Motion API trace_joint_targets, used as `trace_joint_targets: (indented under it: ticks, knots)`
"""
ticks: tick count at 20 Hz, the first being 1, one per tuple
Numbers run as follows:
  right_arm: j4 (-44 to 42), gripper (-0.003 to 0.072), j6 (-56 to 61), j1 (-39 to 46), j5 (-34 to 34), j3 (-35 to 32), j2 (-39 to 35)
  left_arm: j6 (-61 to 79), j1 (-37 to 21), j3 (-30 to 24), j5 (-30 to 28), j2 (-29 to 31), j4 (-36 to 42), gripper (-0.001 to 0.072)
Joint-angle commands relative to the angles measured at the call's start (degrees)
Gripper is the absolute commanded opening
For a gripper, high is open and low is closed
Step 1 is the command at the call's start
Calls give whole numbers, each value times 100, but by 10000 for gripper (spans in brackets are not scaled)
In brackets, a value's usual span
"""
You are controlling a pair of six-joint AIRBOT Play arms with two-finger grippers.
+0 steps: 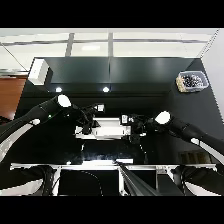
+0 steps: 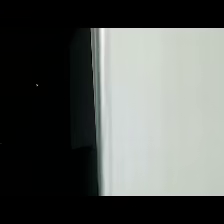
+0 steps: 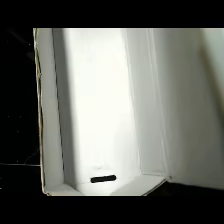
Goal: Fold the box and place the chain.
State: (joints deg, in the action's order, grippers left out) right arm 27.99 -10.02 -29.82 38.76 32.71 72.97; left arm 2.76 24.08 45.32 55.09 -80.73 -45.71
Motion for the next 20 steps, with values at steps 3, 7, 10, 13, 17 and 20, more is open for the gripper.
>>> trace_joint_targets:
  ticks: [3,7,10,13,17,20]
  knots:
    - [13,638,13,-7,-111,-42,15,2,0,2,-2,-2,-9,25]
    - [11,638,15,-7,-127,-42,17,2,0,2,-2,-2,-9,25]
    - [15,638,28,-31,-157,-42,22,2,0,2,-2,-2,-9,25]
    - [-4,637,-42,-31,-192,-35,22,2,0,2,-2,-2,-9,25]
    - [-179,638,-396,-31,-151,-33,26,2,0,2,0,-2,-9,25]
    - [-177,637,-396,-31,-151,-33,28,2,0,2,-2,-2,-9,25]
